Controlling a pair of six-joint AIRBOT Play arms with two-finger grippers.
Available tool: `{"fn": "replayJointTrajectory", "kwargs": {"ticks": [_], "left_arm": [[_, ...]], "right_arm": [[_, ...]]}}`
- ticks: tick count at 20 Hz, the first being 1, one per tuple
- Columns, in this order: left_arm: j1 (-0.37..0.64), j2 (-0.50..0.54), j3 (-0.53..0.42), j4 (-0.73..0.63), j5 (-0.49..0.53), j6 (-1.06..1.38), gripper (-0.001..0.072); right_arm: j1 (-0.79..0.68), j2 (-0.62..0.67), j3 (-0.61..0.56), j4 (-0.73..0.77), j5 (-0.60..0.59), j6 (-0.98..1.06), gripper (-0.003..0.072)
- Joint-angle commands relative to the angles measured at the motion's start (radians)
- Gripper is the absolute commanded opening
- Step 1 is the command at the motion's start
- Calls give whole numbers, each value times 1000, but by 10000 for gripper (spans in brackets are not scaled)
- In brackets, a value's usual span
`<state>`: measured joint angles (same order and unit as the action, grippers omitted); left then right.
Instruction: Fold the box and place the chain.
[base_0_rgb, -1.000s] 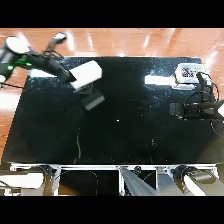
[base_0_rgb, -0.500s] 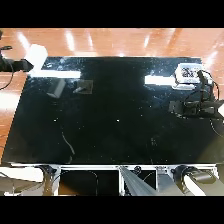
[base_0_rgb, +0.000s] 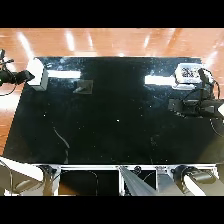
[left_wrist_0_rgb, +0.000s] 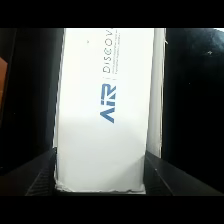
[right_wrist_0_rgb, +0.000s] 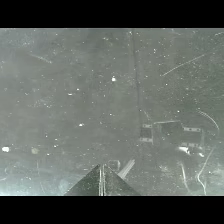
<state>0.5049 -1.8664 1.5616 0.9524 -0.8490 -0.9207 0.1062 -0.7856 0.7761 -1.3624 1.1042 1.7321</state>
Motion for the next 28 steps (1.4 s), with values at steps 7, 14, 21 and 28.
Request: {"fn": "replayJointTrajectory", "kwargs": {"ticks": [7,14,21,28], "left_arm": [[2,-22,63,-11,-81,-12,627],[2,-22,225,-9,-167,-82,627],[-33,-21,343,184,-337,-237,627],[-259,202,434,68,-474,-465,487]], "right_arm": [[2,0,0,9,1,0,39],[2,0,0,21,25,0,39],[2,0,0,21,23,-5,39],[36,-81,294,-35,-15,-135,39]]}}
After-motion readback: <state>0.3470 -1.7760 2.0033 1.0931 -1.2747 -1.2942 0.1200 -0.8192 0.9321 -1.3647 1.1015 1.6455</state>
